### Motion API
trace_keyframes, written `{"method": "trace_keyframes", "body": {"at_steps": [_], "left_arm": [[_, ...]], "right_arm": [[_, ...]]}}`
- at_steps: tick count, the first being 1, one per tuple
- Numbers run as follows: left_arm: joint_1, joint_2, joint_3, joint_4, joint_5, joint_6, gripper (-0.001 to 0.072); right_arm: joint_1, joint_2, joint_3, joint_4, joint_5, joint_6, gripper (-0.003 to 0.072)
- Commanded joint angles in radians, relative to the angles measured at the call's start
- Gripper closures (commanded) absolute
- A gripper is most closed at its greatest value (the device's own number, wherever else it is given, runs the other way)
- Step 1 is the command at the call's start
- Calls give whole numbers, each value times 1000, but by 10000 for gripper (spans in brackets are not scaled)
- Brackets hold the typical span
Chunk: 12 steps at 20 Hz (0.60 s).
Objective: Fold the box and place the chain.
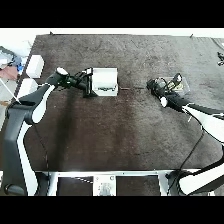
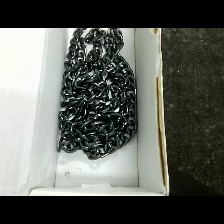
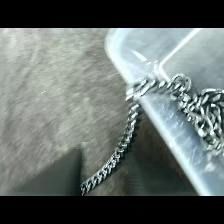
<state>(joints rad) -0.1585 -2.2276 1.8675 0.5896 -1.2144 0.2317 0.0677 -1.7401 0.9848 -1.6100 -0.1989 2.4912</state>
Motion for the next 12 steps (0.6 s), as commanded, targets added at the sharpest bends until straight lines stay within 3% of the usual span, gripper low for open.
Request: {"method": "trace_keyframes", "body": {"at_steps": [1,2,6,12], "left_arm": [[0,0,0,0,0,0,637],[0,0,0,0,0,0,637],[0,0,0,0,0,0,637],[0,0,0,0,1,0,637]], "right_arm": [[0,-46,34,26,-16,1,604],[0,-45,34,26,-31,1,676],[52,36,34,0,-41,0,678],[290,360,35,-122,-80,-25,678]]}}
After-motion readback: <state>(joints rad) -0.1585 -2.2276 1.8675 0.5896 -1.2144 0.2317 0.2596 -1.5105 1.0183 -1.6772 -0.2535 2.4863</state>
